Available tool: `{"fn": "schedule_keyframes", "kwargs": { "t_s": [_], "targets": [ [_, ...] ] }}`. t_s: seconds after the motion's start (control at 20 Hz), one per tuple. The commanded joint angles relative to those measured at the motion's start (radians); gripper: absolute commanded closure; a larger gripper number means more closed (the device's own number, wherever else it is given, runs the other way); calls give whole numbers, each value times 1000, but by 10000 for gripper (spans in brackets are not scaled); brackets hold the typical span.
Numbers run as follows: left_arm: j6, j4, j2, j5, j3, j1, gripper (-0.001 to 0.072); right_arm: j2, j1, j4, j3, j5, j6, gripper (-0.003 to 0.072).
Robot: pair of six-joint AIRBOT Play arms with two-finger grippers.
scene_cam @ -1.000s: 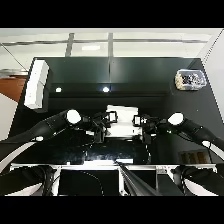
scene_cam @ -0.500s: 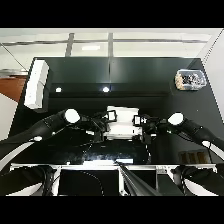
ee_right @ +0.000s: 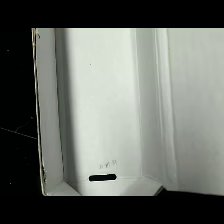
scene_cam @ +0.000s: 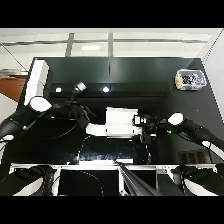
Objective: Fold the box and place the chain.
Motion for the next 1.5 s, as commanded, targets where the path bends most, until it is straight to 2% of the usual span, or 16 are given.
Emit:
{"fn": "schedule_keyframes", "kwargs": {
  "t_s": [0.0,0.1,0.2,0.35,0.5,0.7,0.9,1.1,1.25,1.3,1.4,1.45],
  "targets": [
    [-430,30,14,-44,-35,175,683,0,0,0,0,1,0,250],
    [-580,26,14,-69,-100,269,681,0,0,0,0,2,0,250],
    [-599,27,14,-137,-171,327,681,0,0,0,0,2,0,250],
    [-621,8,14,-137,-258,340,681,0,0,0,0,2,0,250],
    [-624,-88,-2,-105,-310,323,681,0,0,0,0,2,0,250],
    [-554,-208,-75,-78,-309,233,681,0,0,0,0,2,0,250],
    [-521,-260,-150,-29,-306,160,681,0,0,0,0,2,0,250],
    [-402,-343,-161,-31,-282,100,681,0,0,0,0,1,0,250],
    [-399,-330,-161,-36,-240,79,679,0,0,0,0,1,0,250],
    [-400,-328,-161,-35,-226,71,650,0,0,0,0,1,0,250],
    [-400,-327,-161,-39,-203,56,456,0,0,0,0,1,0,250],
    [-400,-327,-161,-42,-195,51,320,0,0,0,0,1,0,250]
  ]
}}
